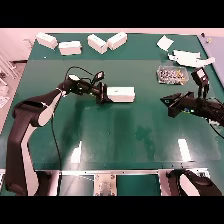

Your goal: Fold the box and place the chain.

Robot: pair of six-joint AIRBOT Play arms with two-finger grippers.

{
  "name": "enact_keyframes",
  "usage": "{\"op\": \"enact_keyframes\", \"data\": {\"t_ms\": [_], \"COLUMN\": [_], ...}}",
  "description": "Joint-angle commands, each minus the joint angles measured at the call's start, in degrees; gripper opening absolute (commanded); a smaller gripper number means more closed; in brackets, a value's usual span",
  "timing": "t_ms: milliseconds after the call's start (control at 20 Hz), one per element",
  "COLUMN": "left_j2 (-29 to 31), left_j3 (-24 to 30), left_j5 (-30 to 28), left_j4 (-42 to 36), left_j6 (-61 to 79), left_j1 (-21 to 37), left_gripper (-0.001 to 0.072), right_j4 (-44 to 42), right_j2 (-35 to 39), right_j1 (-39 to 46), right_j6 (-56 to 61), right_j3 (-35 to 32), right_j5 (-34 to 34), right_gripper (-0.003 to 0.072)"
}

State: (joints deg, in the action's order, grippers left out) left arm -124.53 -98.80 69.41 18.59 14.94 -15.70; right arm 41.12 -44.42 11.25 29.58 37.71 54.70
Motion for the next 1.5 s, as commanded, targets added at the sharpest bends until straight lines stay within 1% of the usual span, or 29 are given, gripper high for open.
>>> {"op": "enact_keyframes", "data": {"t_ms": [0, 150, 200, 250, 300, 700, 950, 1050, 1200, 1300, 1400, 1450], "left_j2": [0.0, 0.1, 0.1, 0.5, 0.8, 4.9, 10.3, 12.8, 16.4, 19.0, 22.5, 25.0], "left_j3": [-0.1, -0.3, -0.5, -0.6, -0.6, -0.3, 0.8, 1.8, 3.9, 6.7, 11.3, 14.8], "left_j5": [0.1, 0.5, 0.2, 0.5, 0.6, 0.3, -2.2, -4.0, -8.5, -13.6, -20.8, -26.2], "left_j4": [-0.7, -0.8, -0.8, -0.5, -0.7, 0.1, 3.1, 6.7, 11.6, 15.4, 16.2, 16.1], "left_j6": [0.1, -0.1, -1.7, -2.0, -2.5, -13.7, -18.0, -20.8, -24.3, -27.6, -29.2, -29.7], "left_j1": [0.0, 0.0, 0.1, 0.3, 0.8, 7.1, 7.9, 8.0, 8.0, 8.0, 8.0, 8.0], "left_gripper": [0.0524, 0.0520, 0.0272, 0.0056, 0.0021, 0.0014, 0.0013, 0.0012, 0.0013, 0.0013, 0.0013, 0.0013], "right_j4": [0.0, 0.0, 0.0, 0.0, 0.0, 0.0, 0.0, 0.1, 0.4, 0.5, 0.7, 1.1], "right_j2": [0.5, 0.5, 0.5, 0.5, 0.5, 0.5, 0.5, 0.5, 0.5, 0.5, 0.5, 0.5], "right_j1": [0.3, 0.3, 0.3, 0.3, 0.3, 0.3, 0.3, 0.3, 0.3, 0.3, 0.3, 0.3], "right_j6": [-0.3, -1.6, -1.7, -1.7, -1.7, -1.7, -1.7, -1.7, -1.7, -1.7, -1.7, -1.7], "right_j3": [-1.1, -1.1, -1.1, -1.2, -1.2, -1.2, -1.2, -1.2, -1.2, -1.2, -1.2, -1.2], "right_j5": [-0.3, -0.3, -0.5, -0.5, -0.5, -1.4, -1.4, -1.6, -2.6, -2.9, -2.9, -2.9], "right_gripper": [0.0007, 0.0008, 0.0008, 0.0008, 0.0008, 0.0008, 0.0008, 0.0008, 0.0008, 0.0008, 0.0008, 0.0008]}}
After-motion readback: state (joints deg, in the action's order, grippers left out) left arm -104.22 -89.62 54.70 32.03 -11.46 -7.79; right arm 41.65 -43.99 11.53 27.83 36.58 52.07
